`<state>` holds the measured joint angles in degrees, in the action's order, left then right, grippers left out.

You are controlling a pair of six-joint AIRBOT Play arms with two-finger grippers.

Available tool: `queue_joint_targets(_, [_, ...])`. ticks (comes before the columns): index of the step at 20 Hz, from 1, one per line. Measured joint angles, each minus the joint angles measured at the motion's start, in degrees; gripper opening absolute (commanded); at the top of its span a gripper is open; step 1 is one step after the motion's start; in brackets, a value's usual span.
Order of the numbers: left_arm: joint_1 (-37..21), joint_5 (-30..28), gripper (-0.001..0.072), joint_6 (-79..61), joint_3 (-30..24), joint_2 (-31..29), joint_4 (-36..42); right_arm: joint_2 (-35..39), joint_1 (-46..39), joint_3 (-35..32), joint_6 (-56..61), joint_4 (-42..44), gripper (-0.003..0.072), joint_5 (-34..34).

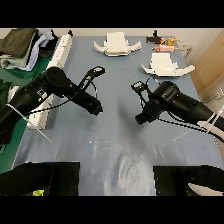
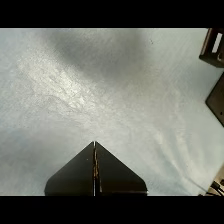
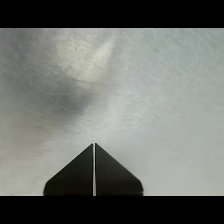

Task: Fold the box.

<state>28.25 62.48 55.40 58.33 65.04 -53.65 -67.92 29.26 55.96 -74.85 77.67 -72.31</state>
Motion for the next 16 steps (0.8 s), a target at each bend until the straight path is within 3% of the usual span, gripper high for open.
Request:
queue_joint_targets(4, [0.0,0.0,0.0013,0.0,0.0,0.0,0.0,-0.2,0.0,0.0,3.7,5.9,0.0025,2.0])
queue_joint_targets(5, [0.0,0.1,0.0013,0.0,0.0,0.0,0.1,-0.3,-0.2,0.3,5.6,6.4,0.0116,2.5])
queue_joint_targets(6, [0.0,0.0,0.0013,0.0,0.0,0.0,0.2,-0.3,-1.0,1.1,7.5,5.8,0.0279,2.8])
queue_joint_targets(8, [0.0,0.0,0.0013,0.0,0.0,0.0,0.1,-0.7,-5.1,4.1,10.8,4.4,0.043,3.3])
queue_joint_targets(13, [0.0,0.0,0.0013,0.0,0.0,0.0,0.1,-5.7,-28.3,18.1,12.0,5.6,0.0449,4.9])
queue_joint_targets(16, [0.0,0.0,0.0013,0.0,0.0,0.0,0.1,-11.5,-42.8,24.3,10.3,10.9,0.0448,9.8])
